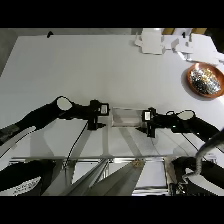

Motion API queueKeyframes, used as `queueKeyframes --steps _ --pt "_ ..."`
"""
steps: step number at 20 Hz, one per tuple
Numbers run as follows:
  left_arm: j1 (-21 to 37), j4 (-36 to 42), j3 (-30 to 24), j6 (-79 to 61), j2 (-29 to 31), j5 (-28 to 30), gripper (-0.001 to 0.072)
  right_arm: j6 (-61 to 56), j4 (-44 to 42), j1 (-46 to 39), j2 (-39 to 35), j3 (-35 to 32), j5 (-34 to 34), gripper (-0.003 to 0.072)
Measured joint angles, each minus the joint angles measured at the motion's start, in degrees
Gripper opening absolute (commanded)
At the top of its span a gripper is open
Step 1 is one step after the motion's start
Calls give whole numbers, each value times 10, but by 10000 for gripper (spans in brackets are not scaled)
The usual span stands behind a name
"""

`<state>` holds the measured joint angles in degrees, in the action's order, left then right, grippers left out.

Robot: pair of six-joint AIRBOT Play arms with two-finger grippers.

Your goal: Fold the box and place the chain.

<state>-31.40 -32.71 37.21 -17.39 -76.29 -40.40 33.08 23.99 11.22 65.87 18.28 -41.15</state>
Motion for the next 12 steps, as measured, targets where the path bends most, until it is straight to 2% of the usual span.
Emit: queueKeyframes --steps 5,12 --pt "-12 73 -3 -97 -25 9 695 0 0 0 0 0 0 450" --pt "-15 101 -4 -125 -35 -22 695 0 0 0 0 0 0 450"
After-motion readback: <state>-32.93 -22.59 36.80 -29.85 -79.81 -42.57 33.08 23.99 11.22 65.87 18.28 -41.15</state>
